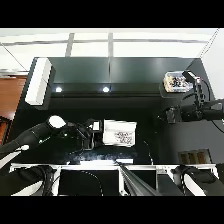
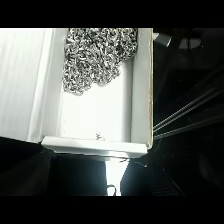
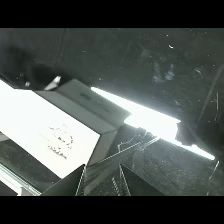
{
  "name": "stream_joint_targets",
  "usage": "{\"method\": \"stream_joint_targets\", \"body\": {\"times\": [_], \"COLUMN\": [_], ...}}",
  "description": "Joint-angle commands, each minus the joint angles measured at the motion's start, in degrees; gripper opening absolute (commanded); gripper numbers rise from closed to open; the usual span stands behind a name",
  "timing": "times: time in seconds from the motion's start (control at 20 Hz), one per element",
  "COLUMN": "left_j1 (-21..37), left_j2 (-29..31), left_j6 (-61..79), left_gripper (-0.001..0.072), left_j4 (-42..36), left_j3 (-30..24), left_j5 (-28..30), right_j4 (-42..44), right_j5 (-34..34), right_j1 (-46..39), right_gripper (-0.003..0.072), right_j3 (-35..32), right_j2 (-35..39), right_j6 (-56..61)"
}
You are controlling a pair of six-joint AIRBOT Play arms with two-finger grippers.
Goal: Fold the box and place the chain.
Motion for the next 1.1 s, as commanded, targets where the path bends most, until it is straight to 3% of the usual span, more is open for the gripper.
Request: {"method": "stream_joint_targets", "body": {"times": [0.0,0.3,1.05], "left_j1": [-2.7,-3.8,-2.8], "left_j2": [-0.1,-0.1,-2.9], "left_j6": [0.1,-0.3,-0.4], "left_gripper": [0.0708,0.0707,0.0706], "left_j4": [-0.2,-0.4,1.5], "left_j3": [0.0,0.0,2.9], "left_j5": [2.8,5.7,1.8], "right_j4": [0.1,0.1,0.1], "right_j5": [0.0,-0.3,-0.2], "right_j1": [0.0,0.0,0.0], "right_gripper": [0.0263,0.0263,0.0263], "right_j3": [0.0,0.0,0.0], "right_j2": [0.0,0.0,0.0], "right_j6": [0.0,0.0,0.0]}}
